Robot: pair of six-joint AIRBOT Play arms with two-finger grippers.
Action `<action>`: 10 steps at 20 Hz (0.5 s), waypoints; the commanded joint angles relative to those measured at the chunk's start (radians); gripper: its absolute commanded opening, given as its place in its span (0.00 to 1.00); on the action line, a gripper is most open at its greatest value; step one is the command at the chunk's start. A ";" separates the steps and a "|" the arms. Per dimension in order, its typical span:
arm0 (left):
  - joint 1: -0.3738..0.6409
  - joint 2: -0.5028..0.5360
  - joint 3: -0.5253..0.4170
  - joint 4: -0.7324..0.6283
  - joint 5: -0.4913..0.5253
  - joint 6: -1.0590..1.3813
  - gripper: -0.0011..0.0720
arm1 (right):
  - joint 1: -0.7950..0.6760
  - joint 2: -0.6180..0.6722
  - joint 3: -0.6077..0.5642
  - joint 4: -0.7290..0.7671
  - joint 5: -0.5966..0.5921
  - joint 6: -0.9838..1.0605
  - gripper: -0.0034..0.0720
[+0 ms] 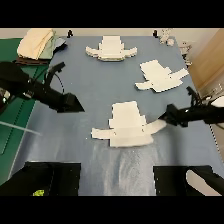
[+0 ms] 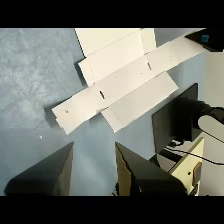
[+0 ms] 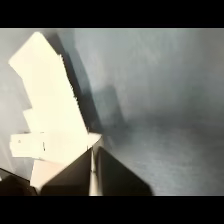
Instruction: Fold the box.
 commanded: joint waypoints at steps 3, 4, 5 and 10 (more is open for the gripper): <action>0.000 0.051 -0.135 0.000 0.015 0.038 0.55 | 0.071 0.008 -0.106 -0.029 0.000 0.049 0.52; 0.000 0.051 -0.135 -0.002 0.016 0.039 0.55 | 0.071 -0.008 -0.105 -0.048 0.024 0.049 0.51; 0.000 0.051 -0.135 -0.001 0.020 0.039 0.55 | 0.071 -0.029 -0.105 -0.062 0.048 0.049 0.51; -0.001 0.051 -0.135 -0.029 0.056 0.038 0.55 | 0.071 -0.130 -0.104 0.072 0.056 -0.156 0.40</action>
